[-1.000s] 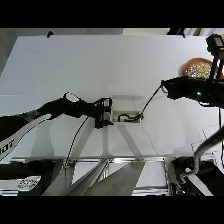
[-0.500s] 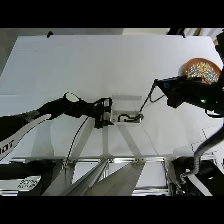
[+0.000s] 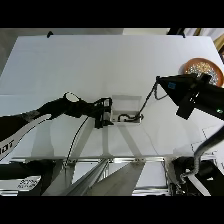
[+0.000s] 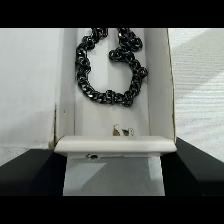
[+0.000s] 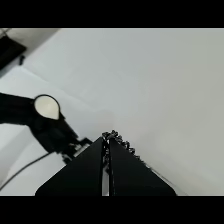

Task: Fold the box and place the chain.

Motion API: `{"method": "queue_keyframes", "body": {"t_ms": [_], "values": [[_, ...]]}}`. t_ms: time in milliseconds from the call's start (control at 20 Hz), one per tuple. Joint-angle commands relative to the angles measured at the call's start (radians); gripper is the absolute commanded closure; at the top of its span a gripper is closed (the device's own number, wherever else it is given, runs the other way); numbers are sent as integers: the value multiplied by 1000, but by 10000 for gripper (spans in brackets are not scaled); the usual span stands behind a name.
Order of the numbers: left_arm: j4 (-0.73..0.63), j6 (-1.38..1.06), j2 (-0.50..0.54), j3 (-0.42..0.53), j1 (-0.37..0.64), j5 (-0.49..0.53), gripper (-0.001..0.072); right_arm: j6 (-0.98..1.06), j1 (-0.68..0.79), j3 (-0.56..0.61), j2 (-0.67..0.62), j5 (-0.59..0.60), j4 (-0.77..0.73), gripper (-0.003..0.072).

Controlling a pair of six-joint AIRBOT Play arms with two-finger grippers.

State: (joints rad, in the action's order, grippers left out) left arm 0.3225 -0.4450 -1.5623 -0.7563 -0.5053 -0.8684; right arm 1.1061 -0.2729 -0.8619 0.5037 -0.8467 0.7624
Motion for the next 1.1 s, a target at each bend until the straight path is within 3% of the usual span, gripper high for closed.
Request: {"method": "queue_keyframes", "body": {"t_ms": [0, 550, 1050], "values": [[0, 0, 0, 0, 1, 0, 567, -88, -1, 0, 24, -2, -106, 673], [0, 0, 0, 0, 1, 0, 567, -123, -18, 30, 401, -188, -86, 673], [0, 0, 0, 0, 1, 0, 567, 0, -208, 97, 554, -18, 123, 673]]}}
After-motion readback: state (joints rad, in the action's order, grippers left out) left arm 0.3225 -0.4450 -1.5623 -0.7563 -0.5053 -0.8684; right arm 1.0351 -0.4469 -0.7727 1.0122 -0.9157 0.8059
